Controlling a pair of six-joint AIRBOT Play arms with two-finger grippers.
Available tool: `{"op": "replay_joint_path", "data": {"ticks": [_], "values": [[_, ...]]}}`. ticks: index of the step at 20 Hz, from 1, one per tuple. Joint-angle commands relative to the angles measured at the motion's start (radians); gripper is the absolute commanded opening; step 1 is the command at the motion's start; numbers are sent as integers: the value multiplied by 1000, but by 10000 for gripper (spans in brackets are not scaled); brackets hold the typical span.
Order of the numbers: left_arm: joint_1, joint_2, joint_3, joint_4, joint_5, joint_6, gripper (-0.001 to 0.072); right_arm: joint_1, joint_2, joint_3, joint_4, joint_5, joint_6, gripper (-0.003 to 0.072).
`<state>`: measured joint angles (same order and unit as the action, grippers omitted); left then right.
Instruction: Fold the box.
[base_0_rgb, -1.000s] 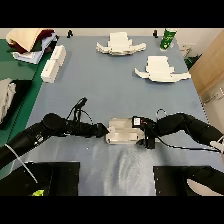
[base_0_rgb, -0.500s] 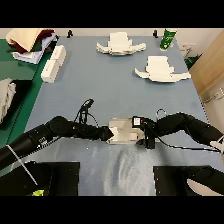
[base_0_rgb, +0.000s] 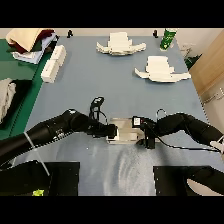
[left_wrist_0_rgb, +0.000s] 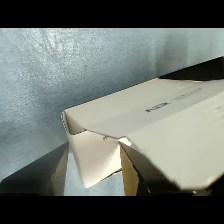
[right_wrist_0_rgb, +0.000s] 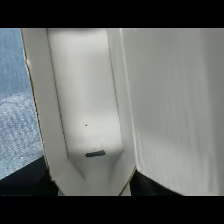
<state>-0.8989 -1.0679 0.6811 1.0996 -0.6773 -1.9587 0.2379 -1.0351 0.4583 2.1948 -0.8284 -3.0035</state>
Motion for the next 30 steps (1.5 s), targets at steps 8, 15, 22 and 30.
{"op": "replay_joint_path", "data": {"ticks": [8, 15, 22, 30], "values": [[-119, -246, 276, 326, -340, -395, 462, 1, 0, 0, 0, 0, 0, 446], [-174, -383, 425, 377, -472, -423, 462, 1, 0, 0, 0, 0, 0, 446], [-199, -451, 489, 406, -509, -450, 382, 1, 0, 0, 0, 0, 0, 446], [-222, -453, 489, 435, -525, -519, 14, 1, 0, 0, 0, 0, 0, 446]]}}
